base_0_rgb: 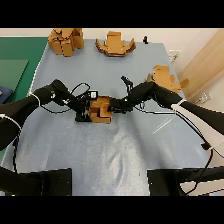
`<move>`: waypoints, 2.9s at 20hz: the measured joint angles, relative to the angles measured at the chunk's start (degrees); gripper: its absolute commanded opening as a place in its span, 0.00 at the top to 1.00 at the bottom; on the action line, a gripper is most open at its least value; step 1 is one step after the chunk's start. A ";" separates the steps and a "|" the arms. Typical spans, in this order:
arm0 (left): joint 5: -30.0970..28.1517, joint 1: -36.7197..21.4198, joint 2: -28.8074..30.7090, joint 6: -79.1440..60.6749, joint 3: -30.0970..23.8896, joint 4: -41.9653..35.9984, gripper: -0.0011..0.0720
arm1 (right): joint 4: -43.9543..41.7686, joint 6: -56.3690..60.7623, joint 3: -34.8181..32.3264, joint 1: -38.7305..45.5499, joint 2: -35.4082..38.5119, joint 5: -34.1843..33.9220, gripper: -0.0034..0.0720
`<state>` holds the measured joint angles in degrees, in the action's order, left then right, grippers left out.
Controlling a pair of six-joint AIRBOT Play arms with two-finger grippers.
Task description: Fold the box.
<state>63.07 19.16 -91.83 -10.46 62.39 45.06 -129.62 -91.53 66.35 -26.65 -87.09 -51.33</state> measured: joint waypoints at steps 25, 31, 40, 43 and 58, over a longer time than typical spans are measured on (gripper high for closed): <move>0.15 0.09 0.00 0.02 0.00 -0.31 0.96 | 32.72 42.34 22.77 -14.10 -14.84 -19.32 0.44; 0.17 0.09 0.00 0.17 -0.02 -0.35 0.96 | 36.41 45.68 25.68 -15.08 -16.39 -24.70 0.94; 0.96 0.20 -0.07 0.17 -0.07 -0.48 0.96 | 35.63 45.42 26.18 -15.67 -16.24 -26.82 0.38; 0.85 0.20 -0.07 0.15 -0.07 -0.46 0.96 | 36.70 45.40 26.21 -15.56 -16.20 -28.24 0.38; 0.31 0.17 -0.07 0.28 -0.07 -0.44 0.96 | 40.28 46.07 31.50 -15.67 -21.24 -29.79 0.95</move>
<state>63.37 19.33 -91.90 -10.17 62.33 44.62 -89.34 -45.45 97.84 -42.33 -108.33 -81.12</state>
